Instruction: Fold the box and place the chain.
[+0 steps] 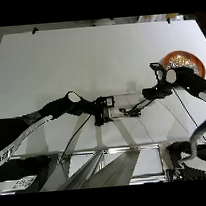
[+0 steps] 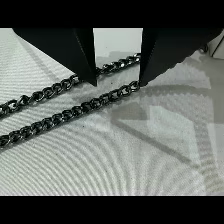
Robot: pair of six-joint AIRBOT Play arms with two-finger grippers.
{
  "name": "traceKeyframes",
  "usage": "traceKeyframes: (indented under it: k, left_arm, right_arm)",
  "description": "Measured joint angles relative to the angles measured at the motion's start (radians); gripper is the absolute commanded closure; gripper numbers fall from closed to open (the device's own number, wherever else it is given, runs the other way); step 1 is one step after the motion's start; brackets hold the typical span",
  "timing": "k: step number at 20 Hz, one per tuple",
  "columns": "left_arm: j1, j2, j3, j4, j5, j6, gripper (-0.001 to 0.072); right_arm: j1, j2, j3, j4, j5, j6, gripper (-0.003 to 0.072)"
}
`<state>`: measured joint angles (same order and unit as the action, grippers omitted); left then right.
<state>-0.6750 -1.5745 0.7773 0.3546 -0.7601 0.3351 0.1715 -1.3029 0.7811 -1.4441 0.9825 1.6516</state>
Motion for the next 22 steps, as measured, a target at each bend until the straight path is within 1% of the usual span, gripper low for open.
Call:
traceKeyframes:
  k: [1, 3, 4, 5, 6, 7, 11, 14, 18, 22]
  left_arm:
    - [0.000, 0.000, 0.000, 0.000, 0.000, 0.000, 0.0397]
    - [0.000, 0.000, 0.000, 0.000, 0.000, 0.000, 0.0397]
    - [0.000, 0.000, 0.000, 0.000, 0.000, 0.000, 0.0397]
    - [0.000, 0.000, 0.000, 0.000, 0.000, 0.000, 0.0397]
    - [0.000, 0.000, 0.000, 0.000, 0.000, 0.000, 0.0397]
    - [0.000, 0.000, 0.000, 0.000, 0.000, 0.000, 0.0397]
    - [0.000, 0.000, 0.000, 0.000, 0.000, 0.000, 0.0397]
    - [0.000, 0.000, 0.000, 0.000, 0.000, 0.000, 0.0397]
    - [0.000, 0.000, 0.000, 0.000, 0.000, 0.000, 0.0397]
    - [0.000, 0.000, 0.000, 0.000, 0.000, 0.000, 0.0397]
  right_arm:
    - [0.000, -0.005, 0.000, 0.000, -0.001, 0.003, 0.0470]
    - [0.000, -0.013, 0.000, 0.000, -0.004, 0.010, 0.0475]
    - [0.000, -0.016, 0.000, 0.000, -0.005, 0.010, 0.0536]
    - [0.000, -0.019, 0.000, 0.000, -0.005, 0.012, 0.0539]
    - [0.000, -0.021, 0.000, 0.000, -0.006, 0.013, 0.0617]
    - [0.000, -0.022, 0.000, 0.000, -0.006, 0.012, 0.0672]
    - [0.010, -0.012, 0.000, 0.016, 0.018, -0.047, 0.0673]
    - [0.034, 0.037, 0.000, 0.022, 0.044, -0.072, 0.0673]
    - [0.076, 0.159, 0.000, 0.027, 0.082, -0.082, 0.0673]
    - [0.136, 0.330, 0.000, 0.061, 0.129, -0.087, 0.0673]
